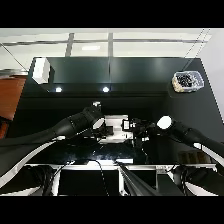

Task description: Fold the box and place the chain.

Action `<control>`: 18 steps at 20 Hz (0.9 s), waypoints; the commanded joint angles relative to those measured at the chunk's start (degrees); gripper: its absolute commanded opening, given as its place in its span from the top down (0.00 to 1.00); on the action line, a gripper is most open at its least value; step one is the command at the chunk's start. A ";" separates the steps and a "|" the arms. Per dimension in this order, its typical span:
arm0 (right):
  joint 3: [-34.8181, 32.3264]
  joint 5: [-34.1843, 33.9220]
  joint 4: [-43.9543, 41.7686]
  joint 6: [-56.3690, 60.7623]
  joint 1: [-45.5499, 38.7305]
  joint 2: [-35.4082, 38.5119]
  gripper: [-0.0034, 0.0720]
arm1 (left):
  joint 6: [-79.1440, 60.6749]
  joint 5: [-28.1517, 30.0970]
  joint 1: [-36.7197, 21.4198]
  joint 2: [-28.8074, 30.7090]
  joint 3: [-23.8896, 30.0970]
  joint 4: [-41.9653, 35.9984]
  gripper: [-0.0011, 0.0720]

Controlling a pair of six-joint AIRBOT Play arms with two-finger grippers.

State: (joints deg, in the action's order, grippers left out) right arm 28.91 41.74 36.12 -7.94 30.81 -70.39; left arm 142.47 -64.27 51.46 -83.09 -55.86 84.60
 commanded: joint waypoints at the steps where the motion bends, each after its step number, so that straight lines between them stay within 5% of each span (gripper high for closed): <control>1: 0.00 0.02 -0.04 0.02 0.02 -0.04 0.61 | 0.26 -0.87 -0.04 0.00 -0.09 -0.04 0.79; 3: 0.00 0.02 -0.04 0.04 0.02 -0.04 0.61 | 0.26 -0.87 -0.04 0.00 -0.09 -0.04 0.93; 11: 0.00 0.02 -0.04 0.04 0.02 -0.04 0.61 | 0.31 -1.73 -0.04 0.09 -0.13 -0.04 0.92; 14: 0.00 0.02 -0.04 0.04 0.02 -0.04 0.61 | 0.26 -2.73 -0.17 0.17 -0.74 0.20 0.42; 18: 0.00 0.02 -0.04 0.04 0.02 -0.04 0.61 | 0.26 -2.67 -0.39 0.17 -1.49 0.46 0.42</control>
State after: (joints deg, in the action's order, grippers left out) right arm 28.91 41.74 36.03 -7.90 30.81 -70.41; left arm 142.91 -66.65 51.18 -82.98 -56.84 84.44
